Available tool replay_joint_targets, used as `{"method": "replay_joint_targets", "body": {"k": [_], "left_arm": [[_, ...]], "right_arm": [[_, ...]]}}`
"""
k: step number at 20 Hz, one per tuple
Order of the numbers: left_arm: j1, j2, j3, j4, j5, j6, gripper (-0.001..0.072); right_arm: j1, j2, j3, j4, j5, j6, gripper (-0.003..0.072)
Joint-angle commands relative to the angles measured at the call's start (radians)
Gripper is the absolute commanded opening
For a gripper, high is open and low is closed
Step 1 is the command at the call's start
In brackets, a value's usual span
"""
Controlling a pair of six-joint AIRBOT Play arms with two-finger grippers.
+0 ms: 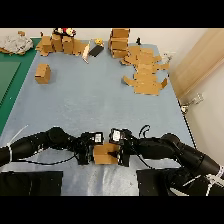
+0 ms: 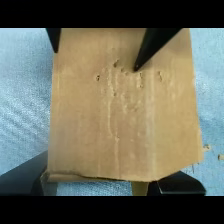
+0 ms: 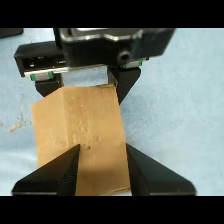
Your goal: Fold the box.
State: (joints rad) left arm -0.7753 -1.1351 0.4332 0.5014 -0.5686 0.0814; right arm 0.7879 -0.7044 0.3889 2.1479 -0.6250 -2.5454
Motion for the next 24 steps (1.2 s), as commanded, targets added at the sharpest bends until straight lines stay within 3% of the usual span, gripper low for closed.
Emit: {"method": "replay_joint_targets", "body": {"k": [1,9,24], "left_arm": [[0.000,0.000,0.000,0.000,0.000,0.000,0.0522],[0.000,0.000,0.000,0.000,0.000,0.000,0.0522],[0.000,0.000,0.000,0.000,0.000,0.000,0.0522]], "right_arm": [[0.006,0.001,0.004,-0.029,0.023,-0.098,0.0470],[0.071,0.062,0.006,-0.042,0.022,-0.129,0.0470],[0.175,0.003,0.004,-0.126,0.050,-0.121,0.0470]]}}
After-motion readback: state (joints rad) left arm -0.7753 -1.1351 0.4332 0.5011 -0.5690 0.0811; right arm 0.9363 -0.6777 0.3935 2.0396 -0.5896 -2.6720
